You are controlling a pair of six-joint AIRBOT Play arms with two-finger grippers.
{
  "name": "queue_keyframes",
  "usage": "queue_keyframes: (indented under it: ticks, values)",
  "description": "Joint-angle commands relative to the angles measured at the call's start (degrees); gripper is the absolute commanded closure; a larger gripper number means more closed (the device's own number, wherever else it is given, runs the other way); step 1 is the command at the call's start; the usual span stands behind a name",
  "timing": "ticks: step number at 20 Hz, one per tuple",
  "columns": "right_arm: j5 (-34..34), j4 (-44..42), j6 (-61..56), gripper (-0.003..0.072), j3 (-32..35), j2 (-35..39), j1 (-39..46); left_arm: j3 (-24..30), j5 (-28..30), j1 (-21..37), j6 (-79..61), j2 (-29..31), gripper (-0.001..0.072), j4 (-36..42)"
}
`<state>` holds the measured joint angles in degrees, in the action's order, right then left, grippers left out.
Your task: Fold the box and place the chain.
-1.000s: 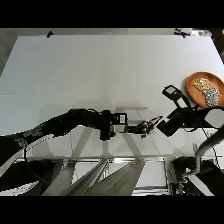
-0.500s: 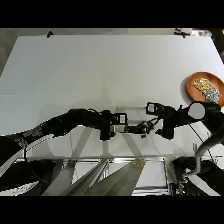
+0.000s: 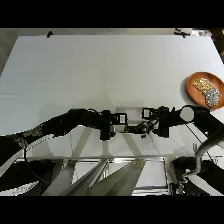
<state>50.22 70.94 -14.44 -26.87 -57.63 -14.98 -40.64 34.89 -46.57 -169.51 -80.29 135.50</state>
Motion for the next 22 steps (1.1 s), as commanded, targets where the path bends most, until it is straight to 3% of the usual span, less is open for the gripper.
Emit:
queue_keyframes:
  ticks: [1,3,4,12,16,22]
  values:
    - [-2.73,-2.36,1.49,0.0042,0.39,-1.33,-0.07,0.00,0.00,0.04,-0.02,0.02,0.0433,0.00]
    - [-2.71,-2.36,1.49,0.0044,0.39,-3.10,-0.11,0.00,0.02,0.04,-0.02,0.02,0.0433,0.00]
    - [-2.64,-2.25,1.49,0.0094,0.39,-3.74,-0.76,0.00,0.02,0.04,-0.02,0.02,0.0433,0.00]
    - [3.65,-1.88,1.42,0.0659,0.37,-3.56,-3.21,0.00,0.02,0.04,-0.02,0.02,0.0433,0.00]
    - [4.87,-1.73,-0.74,0.0681,0.37,-2.58,-3.21,0.00,0.02,0.02,0.00,0.02,0.0433,0.00]
    - [5.33,1.53,-7.43,0.0681,0.35,6.01,-3.21,0.00,0.02,0.04,-0.02,0.02,0.0433,0.00]
